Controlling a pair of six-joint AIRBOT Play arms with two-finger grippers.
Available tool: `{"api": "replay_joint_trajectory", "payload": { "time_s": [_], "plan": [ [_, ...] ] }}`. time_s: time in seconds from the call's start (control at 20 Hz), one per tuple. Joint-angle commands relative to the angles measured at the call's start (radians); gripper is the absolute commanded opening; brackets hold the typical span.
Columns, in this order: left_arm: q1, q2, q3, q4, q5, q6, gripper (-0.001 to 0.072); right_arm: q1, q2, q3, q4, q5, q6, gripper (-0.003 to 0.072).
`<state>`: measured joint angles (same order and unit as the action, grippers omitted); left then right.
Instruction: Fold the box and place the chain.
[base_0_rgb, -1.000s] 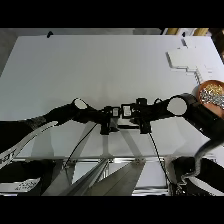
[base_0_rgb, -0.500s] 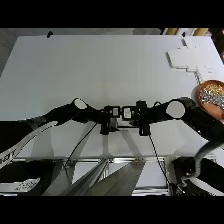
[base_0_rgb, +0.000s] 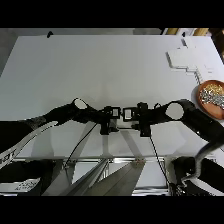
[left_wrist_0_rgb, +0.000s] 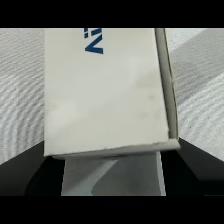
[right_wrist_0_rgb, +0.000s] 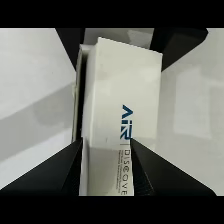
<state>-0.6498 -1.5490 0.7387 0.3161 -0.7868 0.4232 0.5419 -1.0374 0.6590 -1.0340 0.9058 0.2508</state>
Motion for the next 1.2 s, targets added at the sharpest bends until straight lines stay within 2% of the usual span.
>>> {"api": "replay_joint_trajectory", "payload": {
  "time_s": [0.0,0.2,0.25,0.3,0.35,0.75,1.15],
  "plan": [
    [0.0,0.0,0.0,-0.003,0.005,-0.004,0.0208,0.001,0.024,-0.001,0.026,0.015,0.0,0.0339],
    [0.0,0.0,0.0,-0.003,0.005,-0.004,0.0208,0.001,0.092,-0.001,0.028,0.017,0.0,0.0328],
    [0.0,0.0,0.0,-0.003,0.005,-0.004,0.0208,0.001,0.1,-0.001,0.03,0.018,0.0,0.0239],
    [0.0,0.0,0.0,-0.003,0.005,-0.004,0.0208,0.001,0.102,-0.001,0.029,0.018,0.0,0.0102],
    [0.0,0.0,0.0,-0.003,0.005,-0.004,0.0208,0.001,0.101,-0.001,0.029,0.016,0.0,0.0017],
    [0.0,0.0,0.0,-0.003,0.005,-0.004,0.0208,0.001,0.022,-0.001,0.029,0.056,0.004,0.0016],
    [0.0,0.0,0.0,-0.003,0.005,-0.004,0.0208,0.001,0.017,-0.006,0.032,0.082,0.004,0.0016]
  ]
}}
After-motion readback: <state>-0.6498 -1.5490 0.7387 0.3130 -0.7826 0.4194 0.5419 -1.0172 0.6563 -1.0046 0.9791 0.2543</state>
